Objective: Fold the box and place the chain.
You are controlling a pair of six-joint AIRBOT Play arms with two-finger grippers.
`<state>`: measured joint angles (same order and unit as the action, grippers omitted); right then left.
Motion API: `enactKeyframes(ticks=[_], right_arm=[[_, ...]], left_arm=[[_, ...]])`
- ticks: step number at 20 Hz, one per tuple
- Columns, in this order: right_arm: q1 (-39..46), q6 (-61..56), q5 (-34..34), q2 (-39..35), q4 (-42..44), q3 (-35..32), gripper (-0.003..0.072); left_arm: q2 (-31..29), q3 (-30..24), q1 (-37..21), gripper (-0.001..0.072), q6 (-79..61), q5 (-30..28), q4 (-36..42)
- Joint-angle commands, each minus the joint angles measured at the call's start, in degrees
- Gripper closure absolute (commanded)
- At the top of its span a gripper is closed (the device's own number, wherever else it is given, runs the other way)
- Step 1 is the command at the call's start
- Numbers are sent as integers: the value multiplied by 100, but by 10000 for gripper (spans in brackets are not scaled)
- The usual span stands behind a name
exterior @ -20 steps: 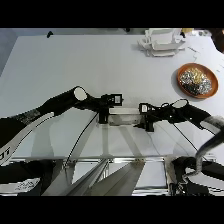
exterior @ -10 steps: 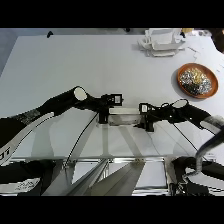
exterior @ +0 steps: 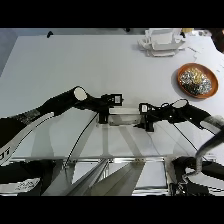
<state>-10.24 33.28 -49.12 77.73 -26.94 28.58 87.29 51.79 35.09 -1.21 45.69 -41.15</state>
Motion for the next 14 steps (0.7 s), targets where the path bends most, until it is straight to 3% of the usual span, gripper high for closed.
enactKeyframes(ticks=[1,14], right_arm=[[-4,0,2,0,2,-2,281],[-4,-2,2,0,0,-2,281]], left_arm=[[2,0,2,700,0,-2,0],[2,0,2,700,-2,-7,144]])
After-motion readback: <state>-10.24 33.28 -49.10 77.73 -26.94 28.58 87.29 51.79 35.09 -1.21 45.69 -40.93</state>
